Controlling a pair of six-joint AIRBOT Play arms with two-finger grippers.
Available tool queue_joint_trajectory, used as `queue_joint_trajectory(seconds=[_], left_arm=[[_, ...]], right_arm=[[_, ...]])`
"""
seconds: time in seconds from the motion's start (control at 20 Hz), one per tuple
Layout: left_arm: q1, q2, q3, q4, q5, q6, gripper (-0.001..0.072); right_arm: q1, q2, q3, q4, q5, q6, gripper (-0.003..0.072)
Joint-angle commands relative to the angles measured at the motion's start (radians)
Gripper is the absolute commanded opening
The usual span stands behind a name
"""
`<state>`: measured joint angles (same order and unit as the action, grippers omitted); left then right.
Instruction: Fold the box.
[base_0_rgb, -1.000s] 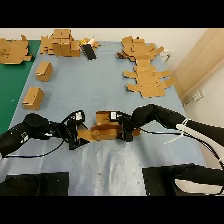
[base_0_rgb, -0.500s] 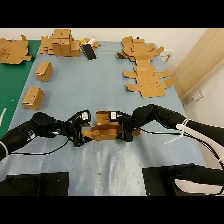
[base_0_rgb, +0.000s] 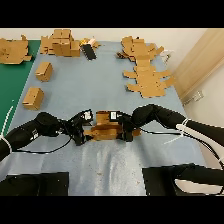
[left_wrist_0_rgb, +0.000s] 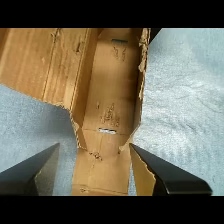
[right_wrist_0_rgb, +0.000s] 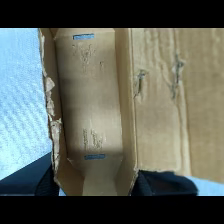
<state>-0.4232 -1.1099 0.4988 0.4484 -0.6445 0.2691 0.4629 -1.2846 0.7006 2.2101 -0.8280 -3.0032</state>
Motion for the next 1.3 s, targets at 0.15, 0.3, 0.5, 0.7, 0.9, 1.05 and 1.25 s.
queue_joint_trajectory(seconds=[0.15,0.3,0.5,0.7,0.9,1.05,1.25], left_arm=[[-0.001,-0.002,0.001,-0.008,0.002,0.0,0.0355],[-0.001,-0.002,0.004,-0.008,0.008,0.0,0.0371],[-0.007,-0.002,0.006,-0.008,-0.004,0.0,0.037],[-0.06,-0.002,0.014,-0.007,-0.043,0.0,0.0369],[-0.07,-0.002,0.014,-0.007,-0.043,0.0,0.0341],[-0.07,-0.002,0.014,-0.007,-0.014,0.0,0.0341],[-0.069,-0.002,0.016,0.013,0.017,0.0,0.0342]], right_arm=[[0.0,0.0,0.0,0.0,0.005,0.0,0.0499],[0.0,0.0,0.0,0.0,0.005,0.0,0.0499],[0.0,0.0,0.0,0.0,0.005,0.0,0.0499],[0.0,0.0,0.0,0.0,0.005,0.0,0.0499],[0.0,0.0,0.0,0.0,0.005,0.0,0.0499],[0.0,0.0,0.0,0.0,0.005,0.0,0.0499],[0.0,0.0,0.0,0.0,0.005,0.0,0.0499]])
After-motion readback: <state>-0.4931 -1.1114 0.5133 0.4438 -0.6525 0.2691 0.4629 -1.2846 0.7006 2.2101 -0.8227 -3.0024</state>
